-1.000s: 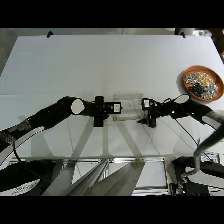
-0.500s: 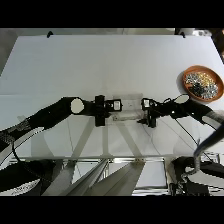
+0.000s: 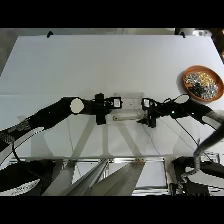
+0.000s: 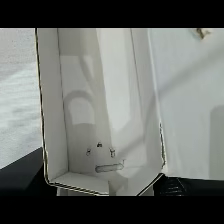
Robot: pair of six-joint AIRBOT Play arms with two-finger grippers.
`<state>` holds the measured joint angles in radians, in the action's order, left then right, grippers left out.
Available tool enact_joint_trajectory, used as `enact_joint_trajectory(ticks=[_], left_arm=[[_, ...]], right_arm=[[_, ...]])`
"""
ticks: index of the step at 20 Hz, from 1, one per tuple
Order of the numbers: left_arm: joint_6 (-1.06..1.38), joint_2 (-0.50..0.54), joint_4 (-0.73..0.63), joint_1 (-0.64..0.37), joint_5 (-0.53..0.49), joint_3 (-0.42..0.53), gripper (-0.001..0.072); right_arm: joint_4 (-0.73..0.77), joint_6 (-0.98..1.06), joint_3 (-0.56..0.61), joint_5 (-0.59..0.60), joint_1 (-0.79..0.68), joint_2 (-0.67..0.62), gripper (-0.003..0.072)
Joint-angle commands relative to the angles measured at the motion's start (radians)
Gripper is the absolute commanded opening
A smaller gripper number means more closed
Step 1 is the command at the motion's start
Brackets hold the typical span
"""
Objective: Fold the box and place the chain.
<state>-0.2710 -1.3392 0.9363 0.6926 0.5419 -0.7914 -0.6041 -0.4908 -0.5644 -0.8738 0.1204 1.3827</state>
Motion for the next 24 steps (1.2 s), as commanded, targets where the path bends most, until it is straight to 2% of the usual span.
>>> enact_joint_trajectory(ticks=[1,8,10,15,24], left_arm=[[-0.085,0.001,-0.001,-0.001,-0.048,-0.001,0.0010],[-0.170,-0.001,0.001,-0.001,-0.048,-0.001,0.0020],[-0.108,-0.013,0.018,0.000,-0.010,-0.001,0.0234],[-0.043,-0.037,0.104,-0.002,0.111,-0.001,0.0233],[-0.038,-0.037,0.206,-0.005,0.128,-0.001,0.0230]], right_arm=[[-0.002,-0.004,-0.001,-0.002,0.001,-0.001,0.0407],[-0.002,-0.004,-0.001,-0.002,0.001,-0.001,0.0407],[-0.002,-0.004,-0.001,-0.002,0.001,-0.001,0.0407],[-0.002,-0.004,-0.001,-0.002,0.001,-0.001,0.0407],[-0.002,-0.004,-0.001,-0.002,0.001,-0.001,0.0407]])
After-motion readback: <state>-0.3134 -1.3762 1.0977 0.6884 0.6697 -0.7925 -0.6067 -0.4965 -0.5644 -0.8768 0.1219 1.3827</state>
